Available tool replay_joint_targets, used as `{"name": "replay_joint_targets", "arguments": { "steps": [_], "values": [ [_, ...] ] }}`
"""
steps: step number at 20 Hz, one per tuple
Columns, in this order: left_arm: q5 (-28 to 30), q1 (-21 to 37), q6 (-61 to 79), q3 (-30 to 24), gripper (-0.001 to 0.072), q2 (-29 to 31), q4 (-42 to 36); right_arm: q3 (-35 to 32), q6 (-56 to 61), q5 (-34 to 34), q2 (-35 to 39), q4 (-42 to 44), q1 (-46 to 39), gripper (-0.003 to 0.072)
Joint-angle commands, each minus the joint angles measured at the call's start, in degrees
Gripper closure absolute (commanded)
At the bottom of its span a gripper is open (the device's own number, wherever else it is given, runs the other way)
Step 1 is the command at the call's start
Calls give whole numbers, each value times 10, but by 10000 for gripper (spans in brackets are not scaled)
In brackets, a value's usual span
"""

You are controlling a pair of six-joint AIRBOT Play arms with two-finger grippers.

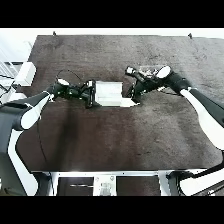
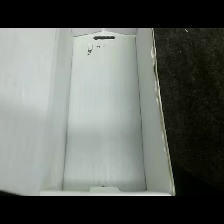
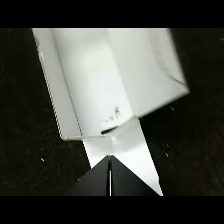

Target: Fold the box and place the chain.

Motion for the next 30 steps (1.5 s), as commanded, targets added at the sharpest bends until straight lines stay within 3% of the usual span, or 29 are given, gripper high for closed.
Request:
{"name": "replay_joint_targets", "arguments": {
  "steps": [1,6,11,16,20,23,29,30],
  "values": [
    [0,0,-3,0,241,0,0,0,155,3,49,-32,-29,675],
    [0,0,-3,0,241,0,0,-10,315,2,61,-32,-125,675],
    [0,0,-3,0,241,0,0,-61,367,0,39,-24,-173,675],
    [0,0,-3,0,241,0,0,-92,367,-9,-29,88,-163,674],
    [0,0,-3,0,241,0,0,-100,303,-9,-70,170,-113,674],
    [0,0,-3,0,241,0,0,-94,285,-9,-69,200,-70,675],
    [0,0,-3,0,241,0,0,-92,287,-9,-9,202,-67,671],
    [0,0,-3,0,241,0,0,-91,288,-9,-7,202,-67,554]
  ]
}}
